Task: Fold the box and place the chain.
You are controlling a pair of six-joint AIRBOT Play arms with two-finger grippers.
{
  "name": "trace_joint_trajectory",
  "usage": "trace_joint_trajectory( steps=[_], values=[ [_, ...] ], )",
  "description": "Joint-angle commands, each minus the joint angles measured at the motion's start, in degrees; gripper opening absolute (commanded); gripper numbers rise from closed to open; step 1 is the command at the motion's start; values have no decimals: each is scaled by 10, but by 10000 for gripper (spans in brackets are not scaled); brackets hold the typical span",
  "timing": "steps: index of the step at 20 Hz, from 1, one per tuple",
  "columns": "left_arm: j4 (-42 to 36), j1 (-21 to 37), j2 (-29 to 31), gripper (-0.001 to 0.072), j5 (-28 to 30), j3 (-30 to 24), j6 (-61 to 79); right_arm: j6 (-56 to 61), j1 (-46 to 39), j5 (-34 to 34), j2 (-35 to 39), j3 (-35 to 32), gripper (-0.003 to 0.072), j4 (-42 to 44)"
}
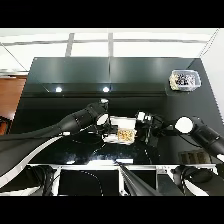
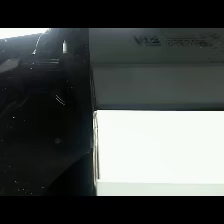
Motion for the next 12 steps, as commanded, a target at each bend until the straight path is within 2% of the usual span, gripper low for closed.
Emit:
trace_joint_trajectory(
  steps=[1,6,12],
  values=[
    [0,0,0,31,-2,0,0,-162,10,-40,-49,-6,677,61],
    [0,0,0,31,-2,0,0,-173,10,-97,-72,-6,677,64],
    [0,0,0,31,-1,0,0,-199,11,-92,-88,-6,674,91]
  ],
)
